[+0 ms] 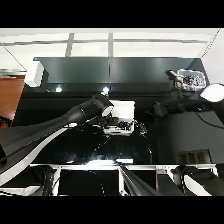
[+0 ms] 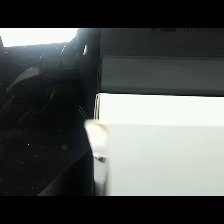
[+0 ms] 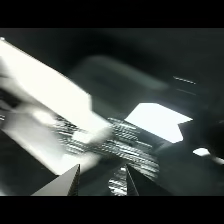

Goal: Fold the box and place the chain.

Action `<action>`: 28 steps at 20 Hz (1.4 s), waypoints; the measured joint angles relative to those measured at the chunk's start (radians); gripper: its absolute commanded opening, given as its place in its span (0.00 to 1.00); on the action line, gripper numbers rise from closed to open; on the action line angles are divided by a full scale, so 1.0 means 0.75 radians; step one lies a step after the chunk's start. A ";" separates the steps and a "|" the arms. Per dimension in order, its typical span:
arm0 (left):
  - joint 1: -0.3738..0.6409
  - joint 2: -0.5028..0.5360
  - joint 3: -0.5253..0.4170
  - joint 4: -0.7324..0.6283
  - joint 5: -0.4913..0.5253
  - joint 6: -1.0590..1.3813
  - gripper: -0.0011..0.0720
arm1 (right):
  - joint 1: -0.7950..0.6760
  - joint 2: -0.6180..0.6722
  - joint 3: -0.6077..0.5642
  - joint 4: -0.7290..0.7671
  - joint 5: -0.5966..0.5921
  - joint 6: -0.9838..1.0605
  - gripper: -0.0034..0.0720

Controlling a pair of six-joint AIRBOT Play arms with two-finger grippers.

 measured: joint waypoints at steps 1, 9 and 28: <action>0.000 0.000 0.000 0.000 0.000 0.000 0.06 | -0.030 0.042 -0.069 -0.011 -0.033 -0.057 1.00; 0.000 0.000 0.000 -0.001 -0.002 -0.001 0.06 | 0.174 0.122 -0.440 -0.059 -0.361 -0.751 1.00; 0.000 0.000 0.000 -0.001 -0.006 -0.001 0.06 | 0.259 -0.077 -0.493 0.155 -0.657 -1.522 1.00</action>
